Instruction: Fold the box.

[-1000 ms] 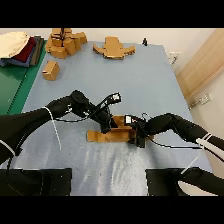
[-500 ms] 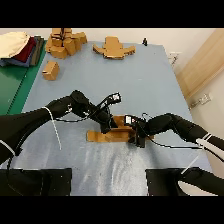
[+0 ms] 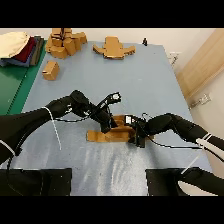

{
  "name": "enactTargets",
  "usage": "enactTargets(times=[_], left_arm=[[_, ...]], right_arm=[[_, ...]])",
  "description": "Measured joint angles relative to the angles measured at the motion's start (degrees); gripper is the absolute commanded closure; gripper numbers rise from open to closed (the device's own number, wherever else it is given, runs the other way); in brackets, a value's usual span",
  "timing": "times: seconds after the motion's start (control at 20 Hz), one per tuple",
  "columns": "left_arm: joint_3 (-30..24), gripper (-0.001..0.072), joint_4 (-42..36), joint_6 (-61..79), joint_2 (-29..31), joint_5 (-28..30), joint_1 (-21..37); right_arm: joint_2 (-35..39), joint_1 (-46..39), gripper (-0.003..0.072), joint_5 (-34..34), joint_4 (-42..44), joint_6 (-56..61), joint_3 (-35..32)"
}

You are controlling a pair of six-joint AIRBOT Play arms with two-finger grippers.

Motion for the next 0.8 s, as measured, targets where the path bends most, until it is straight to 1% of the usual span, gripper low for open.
enactTargets(times=[0.4,0.45,0.5,0.55,0.7,0.8], left_arm=[[0.0,0.0692,-0.3,0.0,0.0,0.2,0.0],[0.0,0.0554,-0.3,-0.1,0.0,0.1,0.0],[0.0,0.0225,-0.3,-0.5,0.0,0.3,0.0],[0.0,0.0092,-0.2,-1.1,0.0,0.6,0.1],[0.1,0.0088,0.0,-5.2,1.1,-0.2,1.0],[0.1,0.0086,2.2,-9.3,3.0,-1.7,2.4]], right_arm=[[0.0,0.0,0.0183,-0.2,0.0,0.0,0.0],[0.0,0.0,0.0184,-0.2,0.0,0.0,0.0],[0.0,0.0,0.0184,-0.3,0.0,0.0,0.0],[0.0,0.0,0.0184,-0.5,0.0,0.0,0.0],[0.0,0.1,0.0184,-0.5,0.0,0.0,0.0],[0.0,0.1,0.0184,-0.5,0.0,0.0,0.0]])
